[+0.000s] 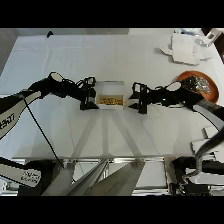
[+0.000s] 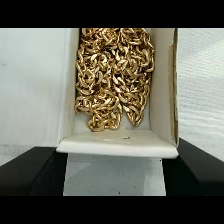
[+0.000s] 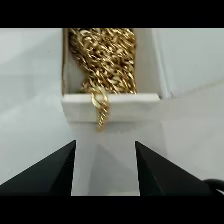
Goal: Fold the box and place the chain.
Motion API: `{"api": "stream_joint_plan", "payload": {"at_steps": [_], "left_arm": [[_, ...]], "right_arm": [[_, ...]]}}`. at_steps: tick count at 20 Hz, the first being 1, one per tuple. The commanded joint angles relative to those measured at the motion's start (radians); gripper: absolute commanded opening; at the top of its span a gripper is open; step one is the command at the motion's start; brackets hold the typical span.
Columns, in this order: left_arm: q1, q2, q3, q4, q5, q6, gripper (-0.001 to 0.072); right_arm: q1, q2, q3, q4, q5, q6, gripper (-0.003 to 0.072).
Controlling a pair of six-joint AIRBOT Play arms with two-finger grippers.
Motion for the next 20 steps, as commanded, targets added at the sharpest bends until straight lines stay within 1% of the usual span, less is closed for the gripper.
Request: {"api": "stream_joint_plan", "payload": {"at_steps": [1, 2, 4, 5, 7, 8, 15, 17, 20], "left_arm": [[0.0, 0.0, 0.0, 0.0, 0.0, 0.0, 0.0395], [0.0, 0.0, 0.0, 0.0, 0.0, 0.0, 0.0395], [0.0, 0.0, 0.0, 0.0, 0.0, 0.0, 0.0395], [0.0, 0.0, 0.0, 0.0, 0.0, 0.0, 0.0395], [0.0, 0.0, 0.0, 0.0, 0.0, 0.0, 0.0395], [0.0, 0.0, 0.0, 0.0, 0.0, 0.0, 0.0395], [0.0, 0.0, 0.0, 0.0, 0.0, 0.0, 0.0395], [0.0, 0.0, 0.0, 0.0, 0.0, 0.0, 0.0395], [0.0, 0.0, 0.0, 0.0, 0.0, 0.0, 0.0395]], "right_arm": [[0.041, -0.021, -0.001, 0.066, -0.019, -0.105, 0.034], [0.047, -0.022, -0.001, 0.088, -0.032, -0.106, 0.0305], [0.048, -0.026, -0.001, 0.133, -0.043, -0.108, 0.029], [0.048, -0.029, -0.001, 0.143, -0.043, -0.108, 0.0257], [0.048, -0.029, -0.001, 0.143, -0.043, -0.108, 0.0086], [0.048, -0.029, -0.001, 0.143, -0.043, -0.108, 0.002], [0.048, -0.018, -0.001, 0.132, -0.042, -0.092, 0.0014], [0.048, 0.009, -0.001, 0.061, -0.043, -0.052, 0.0014], [0.048, 0.063, -0.001, -0.096, -0.043, 0.058, 0.0014]]}}
